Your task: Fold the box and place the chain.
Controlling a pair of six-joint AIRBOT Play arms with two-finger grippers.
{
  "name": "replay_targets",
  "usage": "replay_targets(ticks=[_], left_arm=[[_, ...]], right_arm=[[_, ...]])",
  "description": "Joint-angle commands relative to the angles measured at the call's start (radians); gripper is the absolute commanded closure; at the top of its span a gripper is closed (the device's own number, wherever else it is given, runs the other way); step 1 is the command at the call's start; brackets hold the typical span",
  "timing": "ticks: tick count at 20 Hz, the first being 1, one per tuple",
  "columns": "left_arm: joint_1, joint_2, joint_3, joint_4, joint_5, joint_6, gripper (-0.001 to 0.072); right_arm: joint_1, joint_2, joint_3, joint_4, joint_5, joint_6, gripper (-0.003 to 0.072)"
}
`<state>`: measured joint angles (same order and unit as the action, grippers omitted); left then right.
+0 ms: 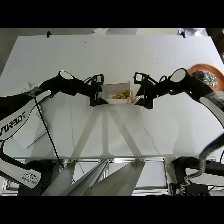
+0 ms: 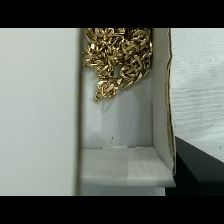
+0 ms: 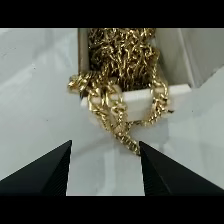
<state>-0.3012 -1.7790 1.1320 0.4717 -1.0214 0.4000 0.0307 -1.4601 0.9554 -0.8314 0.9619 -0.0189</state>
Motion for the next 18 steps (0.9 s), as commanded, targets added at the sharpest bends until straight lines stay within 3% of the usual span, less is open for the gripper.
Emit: replay_targets(ticks=[1,10,12,15,16,18], left_arm=[[0.0,0.0,0.0,0.0,0.0,0.0,0.0383],[0.0,0.0,0.0,0.0,0.0,0.0,0.0383],[0.0,0.0,0.0,0.0,0.0,0.0,0.0383],[0.0,0.0,0.0,0.0,0.0,0.0,0.0383],[0.0,0.0,0.0,0.0,0.0,0.0,0.0383],[0.0,0.0,0.0,0.0,0.0,0.0,0.0383]], right_arm=[[-0.001,-0.06,-0.015,0.076,-0.085,-0.117,0.0186],[0.048,-0.124,-0.015,0.121,-0.227,-0.18,0.0205],[0.051,-0.125,-0.015,0.12,-0.275,-0.161,0.0334],[0.051,-0.124,-0.015,0.069,-0.279,-0.115,0.0642],[0.051,-0.124,-0.015,0.035,-0.277,-0.075,0.068],[0.051,-0.118,-0.015,-0.048,-0.267,-0.011,0.0679]])
